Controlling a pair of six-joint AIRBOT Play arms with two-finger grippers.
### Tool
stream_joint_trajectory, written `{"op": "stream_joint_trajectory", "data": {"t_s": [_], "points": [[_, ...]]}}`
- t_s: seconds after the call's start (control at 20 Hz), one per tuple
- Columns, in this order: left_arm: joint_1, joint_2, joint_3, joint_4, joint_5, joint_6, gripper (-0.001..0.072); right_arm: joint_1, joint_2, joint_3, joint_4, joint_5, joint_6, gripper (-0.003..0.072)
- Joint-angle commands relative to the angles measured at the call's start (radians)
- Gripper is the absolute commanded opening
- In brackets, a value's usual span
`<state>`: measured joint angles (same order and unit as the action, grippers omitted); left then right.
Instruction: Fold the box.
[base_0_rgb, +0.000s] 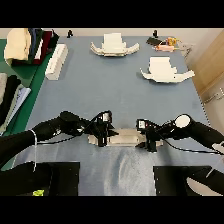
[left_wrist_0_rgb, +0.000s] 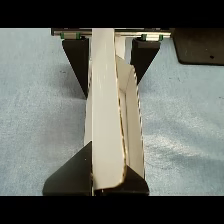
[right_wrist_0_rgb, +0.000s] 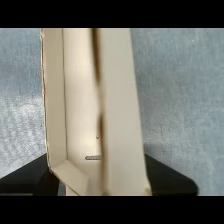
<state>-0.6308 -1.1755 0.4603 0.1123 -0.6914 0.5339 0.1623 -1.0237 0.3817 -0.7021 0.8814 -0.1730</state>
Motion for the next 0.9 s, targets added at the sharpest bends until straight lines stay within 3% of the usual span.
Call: {"op": "stream_joint_trajectory", "data": {"t_s": [0.0, 0.85], "points": [[0.001, 0.000, 0.000, 0.000, 0.000, 0.000, 0.0015, 0.002, -0.011, -0.010, 0.006, -0.013, -0.037, 0.0509], [0.001, 0.000, 0.000, 0.000, 0.000, 0.000, 0.0016, 0.000, 0.014, -0.009, -0.023, -0.016, -0.034, 0.0512]]}}
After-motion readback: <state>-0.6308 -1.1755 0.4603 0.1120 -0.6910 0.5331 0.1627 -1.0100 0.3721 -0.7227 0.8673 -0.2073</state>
